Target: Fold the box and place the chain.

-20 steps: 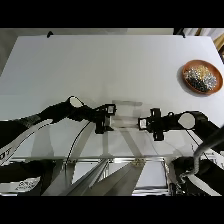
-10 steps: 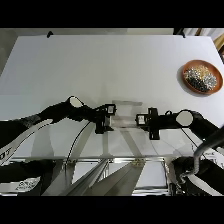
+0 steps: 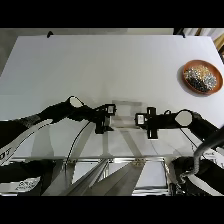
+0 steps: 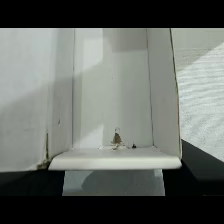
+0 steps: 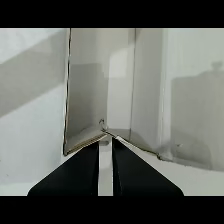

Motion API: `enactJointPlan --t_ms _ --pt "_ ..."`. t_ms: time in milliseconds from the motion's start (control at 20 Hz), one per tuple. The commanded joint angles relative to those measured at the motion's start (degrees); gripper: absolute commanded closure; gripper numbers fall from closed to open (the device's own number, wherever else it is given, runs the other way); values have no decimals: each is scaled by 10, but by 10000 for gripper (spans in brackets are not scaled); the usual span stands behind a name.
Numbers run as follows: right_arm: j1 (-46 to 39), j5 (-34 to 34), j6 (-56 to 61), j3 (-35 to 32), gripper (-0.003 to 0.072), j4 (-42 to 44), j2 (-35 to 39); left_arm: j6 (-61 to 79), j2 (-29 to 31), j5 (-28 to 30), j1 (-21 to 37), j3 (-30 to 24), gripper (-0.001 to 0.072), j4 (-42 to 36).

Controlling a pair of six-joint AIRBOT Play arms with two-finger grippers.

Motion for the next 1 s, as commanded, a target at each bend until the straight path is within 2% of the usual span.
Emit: enactJointPlan --t_ms 0,50,100,150,400,500,550,600,650,850,950 --pt "12 -8 -10 0 599 10 -12 0 0 1 0 0 315 -1" --pt "12 -14 -9 0 569 10 -19 0 0 1 0 0 315 -1" --pt "12 -23 -7 0 450 10 -23 0 0 1 0 0 315 -1" --pt "12 -31 -7 0 369 11 -24 0 0 1 0 0 315 -1" --pt "12 -37 -7 0 337 30 -24 0 0 1 0 0 315 -1" --pt "12 -35 0 0 354 29 -24 0 0 1 0 0 315 -1" --pt "12 -34 18 0 433 27 -23 0 0 1 0 0 315 -1" --pt "12 -33 59 0 578 22 -21 0 0 1 0 0 315 -1" --pt "7 -33 112 0 667 15 -15 0 0 1 0 0 315 -1" --pt "-49 -19 330 0 666 -116 66 0 0 1 0 0 315 -1" --pt "-77 -2 399 0 666 -133 133 0 0 1 0 0 315 -1"
